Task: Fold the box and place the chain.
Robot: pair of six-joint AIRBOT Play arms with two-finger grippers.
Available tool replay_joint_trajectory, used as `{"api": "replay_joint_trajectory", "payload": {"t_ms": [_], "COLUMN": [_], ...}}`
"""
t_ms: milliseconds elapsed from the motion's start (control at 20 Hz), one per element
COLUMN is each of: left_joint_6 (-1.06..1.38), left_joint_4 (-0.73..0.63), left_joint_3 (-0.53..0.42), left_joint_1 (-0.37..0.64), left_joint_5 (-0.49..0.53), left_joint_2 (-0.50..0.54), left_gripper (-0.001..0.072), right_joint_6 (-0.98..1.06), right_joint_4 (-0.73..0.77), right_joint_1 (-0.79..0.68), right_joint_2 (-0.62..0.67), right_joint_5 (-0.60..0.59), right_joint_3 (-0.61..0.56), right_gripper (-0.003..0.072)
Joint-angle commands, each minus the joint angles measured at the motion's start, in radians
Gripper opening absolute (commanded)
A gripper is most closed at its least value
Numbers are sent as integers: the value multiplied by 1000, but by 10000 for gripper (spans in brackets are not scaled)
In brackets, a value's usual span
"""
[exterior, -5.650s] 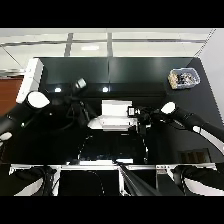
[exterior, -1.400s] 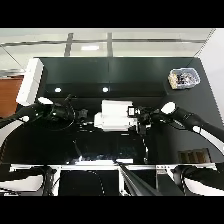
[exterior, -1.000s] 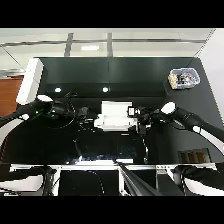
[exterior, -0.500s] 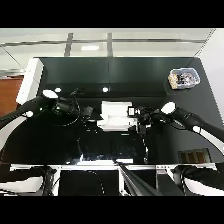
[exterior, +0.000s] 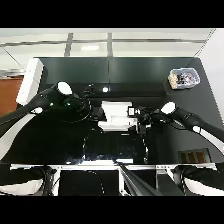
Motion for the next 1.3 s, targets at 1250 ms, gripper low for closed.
{"api": "replay_joint_trajectory", "payload": {"t_ms": [1250], "left_joint_6": [-718], "left_joint_4": [625], "left_joint_3": [129], "left_joint_1": [-311], "left_joint_5": [72], "left_joint_2": [-43], "left_gripper": [504], "right_joint_6": [1], "right_joint_4": [0], "right_joint_1": [1], "right_joint_2": [-1], "right_joint_5": [0], "right_joint_3": [0], "right_gripper": [422]}}
